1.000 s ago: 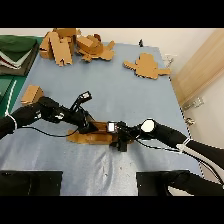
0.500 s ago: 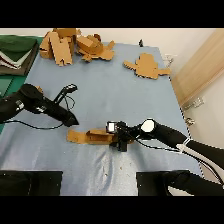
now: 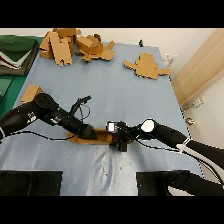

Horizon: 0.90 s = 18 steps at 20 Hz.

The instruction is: Fold the box.

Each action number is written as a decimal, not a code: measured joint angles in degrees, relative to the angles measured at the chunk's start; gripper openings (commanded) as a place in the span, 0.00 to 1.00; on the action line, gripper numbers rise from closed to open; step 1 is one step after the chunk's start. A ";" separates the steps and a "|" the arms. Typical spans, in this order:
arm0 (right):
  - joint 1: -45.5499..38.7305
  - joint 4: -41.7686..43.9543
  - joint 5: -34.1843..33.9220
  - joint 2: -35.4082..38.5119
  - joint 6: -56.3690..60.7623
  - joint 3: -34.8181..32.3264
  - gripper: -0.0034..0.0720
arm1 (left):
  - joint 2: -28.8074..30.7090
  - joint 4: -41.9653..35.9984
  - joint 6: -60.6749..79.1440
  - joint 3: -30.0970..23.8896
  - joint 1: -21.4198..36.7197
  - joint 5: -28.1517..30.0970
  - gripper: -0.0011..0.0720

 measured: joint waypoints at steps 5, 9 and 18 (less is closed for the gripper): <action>0.00 0.02 0.00 0.00 0.02 0.00 0.73 | -3.96 -4.22 0.13 2.05 -0.74 11.23 0.03; 0.00 0.02 -0.02 0.00 0.07 0.00 0.73 | -9.51 -3.08 -1.38 2.60 -0.74 14.99 0.03; 0.00 0.00 -0.11 0.00 -0.04 0.00 0.73 | -13.73 -1.27 -8.26 2.82 -0.68 19.15 0.03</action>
